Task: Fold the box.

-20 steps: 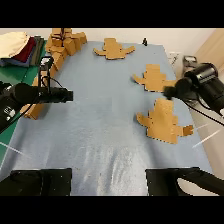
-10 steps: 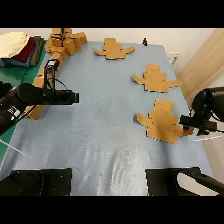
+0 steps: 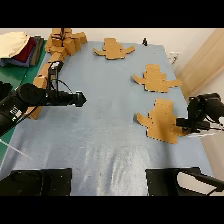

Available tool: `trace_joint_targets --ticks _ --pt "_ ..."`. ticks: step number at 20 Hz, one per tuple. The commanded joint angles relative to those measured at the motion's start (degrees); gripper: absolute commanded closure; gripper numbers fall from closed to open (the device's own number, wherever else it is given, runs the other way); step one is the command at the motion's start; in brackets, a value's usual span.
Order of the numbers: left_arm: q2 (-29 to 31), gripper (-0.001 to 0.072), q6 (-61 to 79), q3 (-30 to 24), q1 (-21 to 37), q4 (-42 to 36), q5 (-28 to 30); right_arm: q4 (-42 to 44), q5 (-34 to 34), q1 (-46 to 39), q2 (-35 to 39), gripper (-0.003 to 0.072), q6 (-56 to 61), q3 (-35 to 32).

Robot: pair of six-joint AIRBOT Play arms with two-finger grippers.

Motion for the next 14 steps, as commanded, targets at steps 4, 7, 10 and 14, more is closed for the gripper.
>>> trace_joint_targets --ticks 4,7,10,14 --pt "0.0 0.0056 -0.2 0.0 0.0 -1.8 -4.4 30.9 8.6 0.5 -3.2 0.0684 -22.3 0.5" --pt "0.0 0.0056 -0.2 0.0 0.0 -3.7 -5.6 48.0 8.7 3.7 -1.3 0.0684 -29.4 2.5" --pt "0.0 0.0056 -0.2 0.0 0.0 -4.3 -6.2 51.3 8.7 9.1 2.8 0.0684 -28.4 3.8" --pt "0.0 0.0056 -0.2 0.0 0.0 -4.7 -8.0 50.8 6.8 12.0 3.7 0.0682 -26.2 3.6"
